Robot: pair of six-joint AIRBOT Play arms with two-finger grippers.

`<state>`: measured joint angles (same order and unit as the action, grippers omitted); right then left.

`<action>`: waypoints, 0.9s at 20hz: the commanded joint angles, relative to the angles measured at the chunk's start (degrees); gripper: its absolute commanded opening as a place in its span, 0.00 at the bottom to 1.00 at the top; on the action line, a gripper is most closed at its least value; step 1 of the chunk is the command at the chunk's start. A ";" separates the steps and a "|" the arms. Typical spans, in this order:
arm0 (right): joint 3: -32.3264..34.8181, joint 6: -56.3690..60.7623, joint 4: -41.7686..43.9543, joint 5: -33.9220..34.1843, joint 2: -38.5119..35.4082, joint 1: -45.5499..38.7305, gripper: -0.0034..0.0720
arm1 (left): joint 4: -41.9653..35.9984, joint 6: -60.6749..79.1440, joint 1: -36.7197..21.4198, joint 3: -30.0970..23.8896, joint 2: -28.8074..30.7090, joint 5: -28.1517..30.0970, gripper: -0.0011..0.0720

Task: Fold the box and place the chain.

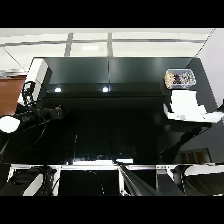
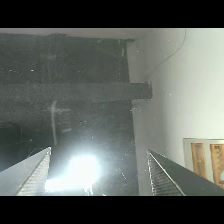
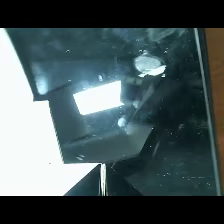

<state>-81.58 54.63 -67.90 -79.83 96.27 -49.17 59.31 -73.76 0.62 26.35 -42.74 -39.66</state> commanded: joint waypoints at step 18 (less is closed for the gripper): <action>62.53 -8.72 52.85 34.42 -49.03 33.88 0.06 | -29.14 12.44 0.04 1.51 -9.81 -5.05 0.98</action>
